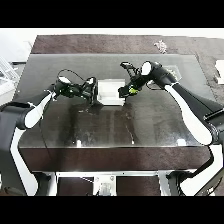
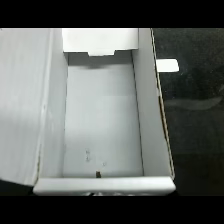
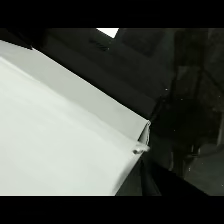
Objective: Fold the box and place the chain.
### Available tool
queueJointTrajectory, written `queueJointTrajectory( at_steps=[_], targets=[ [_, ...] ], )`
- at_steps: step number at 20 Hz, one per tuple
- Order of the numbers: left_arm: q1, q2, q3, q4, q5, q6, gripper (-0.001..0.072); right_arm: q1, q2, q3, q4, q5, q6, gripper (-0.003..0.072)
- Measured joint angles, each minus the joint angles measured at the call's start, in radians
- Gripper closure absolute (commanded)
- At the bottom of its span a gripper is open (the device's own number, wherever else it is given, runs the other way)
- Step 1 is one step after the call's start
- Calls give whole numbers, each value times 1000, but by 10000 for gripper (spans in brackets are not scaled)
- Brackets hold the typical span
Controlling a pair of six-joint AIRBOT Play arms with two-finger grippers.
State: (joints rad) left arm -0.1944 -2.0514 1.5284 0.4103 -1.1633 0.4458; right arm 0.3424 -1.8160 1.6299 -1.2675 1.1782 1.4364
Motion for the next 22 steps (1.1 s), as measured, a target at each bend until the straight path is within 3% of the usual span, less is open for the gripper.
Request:
queueJointTrajectory(
  at_steps=[20, 22],
  targets=[
    [0, 0, 0, 0, -1, 0, 225, 126, -66, 103, -338, 96, 431, 271],
    [0, 0, 0, 0, -2, 0, 225, 137, -81, 125, -353, 111, 456, 329]
  ],
)
